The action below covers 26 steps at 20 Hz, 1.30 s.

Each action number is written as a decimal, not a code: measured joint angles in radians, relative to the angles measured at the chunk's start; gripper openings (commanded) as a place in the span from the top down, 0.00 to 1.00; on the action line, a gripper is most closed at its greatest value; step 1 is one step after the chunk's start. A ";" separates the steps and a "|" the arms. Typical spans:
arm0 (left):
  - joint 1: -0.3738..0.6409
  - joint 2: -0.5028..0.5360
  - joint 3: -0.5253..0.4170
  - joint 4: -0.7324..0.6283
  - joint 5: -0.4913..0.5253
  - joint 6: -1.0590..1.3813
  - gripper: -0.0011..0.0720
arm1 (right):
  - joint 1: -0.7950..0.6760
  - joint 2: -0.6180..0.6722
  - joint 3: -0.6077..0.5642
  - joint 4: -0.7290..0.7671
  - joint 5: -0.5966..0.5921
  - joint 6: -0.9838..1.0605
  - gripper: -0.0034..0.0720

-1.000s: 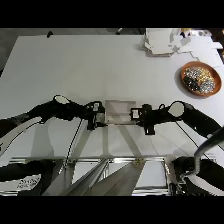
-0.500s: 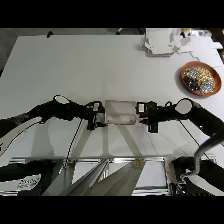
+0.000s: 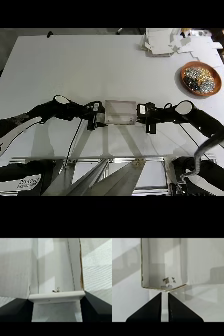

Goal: Fold the box and place the chain.

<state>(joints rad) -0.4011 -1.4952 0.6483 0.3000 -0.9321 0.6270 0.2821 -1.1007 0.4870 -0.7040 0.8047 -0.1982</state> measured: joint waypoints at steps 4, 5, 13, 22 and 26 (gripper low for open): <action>0.000 0.000 0.000 0.000 0.000 0.000 0.87 | 0.013 -0.002 -0.003 0.084 -0.027 -0.074 0.85; 0.000 0.000 0.000 0.000 0.000 0.000 0.87 | 0.023 -0.006 -0.003 0.095 -0.035 -0.089 0.85; 0.000 0.000 0.000 0.000 0.000 0.000 0.87 | 0.095 -0.071 -0.004 0.146 -0.082 -0.121 0.50; 0.000 0.000 0.000 -0.001 0.001 -0.002 0.87 | 0.044 0.014 -0.005 0.054 -0.069 0.110 0.76; 0.000 0.000 0.000 0.000 0.001 0.000 0.87 | -0.033 0.150 -0.005 -0.129 -0.065 0.504 0.93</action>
